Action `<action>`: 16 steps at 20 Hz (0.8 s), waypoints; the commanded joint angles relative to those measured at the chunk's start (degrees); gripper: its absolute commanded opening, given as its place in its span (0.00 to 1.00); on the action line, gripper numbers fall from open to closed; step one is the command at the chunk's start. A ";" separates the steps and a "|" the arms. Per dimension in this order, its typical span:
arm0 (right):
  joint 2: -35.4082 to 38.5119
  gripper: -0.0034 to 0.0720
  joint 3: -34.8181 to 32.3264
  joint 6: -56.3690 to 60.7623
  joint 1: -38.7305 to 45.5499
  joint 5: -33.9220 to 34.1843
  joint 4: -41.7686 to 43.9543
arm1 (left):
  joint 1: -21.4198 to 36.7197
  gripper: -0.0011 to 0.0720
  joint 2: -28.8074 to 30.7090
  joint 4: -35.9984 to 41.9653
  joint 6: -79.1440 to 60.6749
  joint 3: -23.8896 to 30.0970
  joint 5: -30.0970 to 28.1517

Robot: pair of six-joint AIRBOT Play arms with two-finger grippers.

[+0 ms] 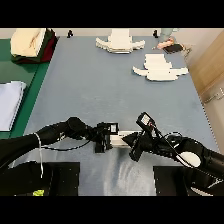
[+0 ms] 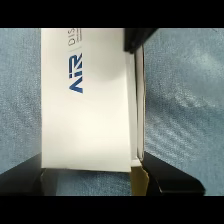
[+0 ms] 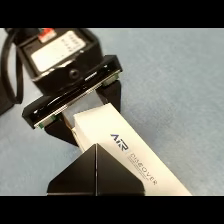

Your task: Fold the box.

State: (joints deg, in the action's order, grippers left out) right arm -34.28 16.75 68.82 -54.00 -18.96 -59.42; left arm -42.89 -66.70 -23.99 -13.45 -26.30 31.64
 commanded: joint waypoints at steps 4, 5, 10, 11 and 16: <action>1.03 0.05 -4.42 0.81 -0.07 6.40 4.39 | 0.07 0.73 -0.02 -0.02 0.00 -0.04 0.00; 1.05 0.05 -4.87 0.81 -0.07 6.43 4.44 | 0.07 0.73 -0.02 -0.02 0.00 -0.04 0.00; 1.03 0.05 -7.32 0.83 -1.29 7.15 6.84 | 0.07 0.73 -0.02 -0.02 0.00 -0.04 0.00; 1.03 0.05 -7.98 0.83 -2.19 8.07 8.09 | 0.07 0.73 -0.02 -0.02 0.00 -0.04 0.00; 1.03 0.05 -11.19 0.85 -5.77 10.93 11.34 | 0.07 0.73 -0.02 -0.02 0.00 -0.04 0.00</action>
State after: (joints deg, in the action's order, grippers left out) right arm -33.21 7.22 69.60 -58.22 -9.30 -49.91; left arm -42.89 -66.70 -24.03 -13.45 -26.30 31.64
